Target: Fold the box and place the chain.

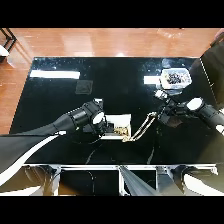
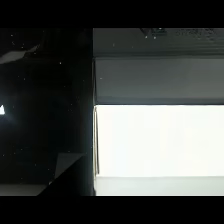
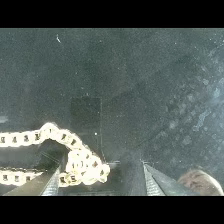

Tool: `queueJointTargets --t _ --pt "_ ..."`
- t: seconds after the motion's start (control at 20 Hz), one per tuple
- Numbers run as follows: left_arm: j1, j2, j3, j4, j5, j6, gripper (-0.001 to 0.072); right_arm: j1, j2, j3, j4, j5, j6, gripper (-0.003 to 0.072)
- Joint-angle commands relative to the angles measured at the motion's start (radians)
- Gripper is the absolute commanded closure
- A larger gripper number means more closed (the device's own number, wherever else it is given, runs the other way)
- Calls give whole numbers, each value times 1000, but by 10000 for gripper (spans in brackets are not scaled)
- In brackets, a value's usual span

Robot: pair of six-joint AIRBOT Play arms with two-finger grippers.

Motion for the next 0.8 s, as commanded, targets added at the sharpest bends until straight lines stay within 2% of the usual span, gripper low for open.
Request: queueJointTargets --t 0.0,0.05,0.15,0.2,0.3,0.5,0.65,0.75 --pt "0 0 1 0 2 0 687 0 -3 0 23 -2 0 150" --pt "0 0 1 0 2 0 687 0 -3 0 23 0 1 277" --pt "0 0 1 0 2 0 687 0 -3 0 22 0 0 383" --pt "0 0 1 0 3 -1 687 0 -3 0 22 0 1 384" --pt "0 0 1 0 2 0 687 0 -2 0 22 15 7 664" --pt "0 0 1 0 3 -1 686 0 50 1 18 58 150 664" --pt "0 0 1 0 3 0 687 0 198 11 18 121 207 665" --pt "0 0 1 0 3 0 687 0 310 54 19 214 276 665"
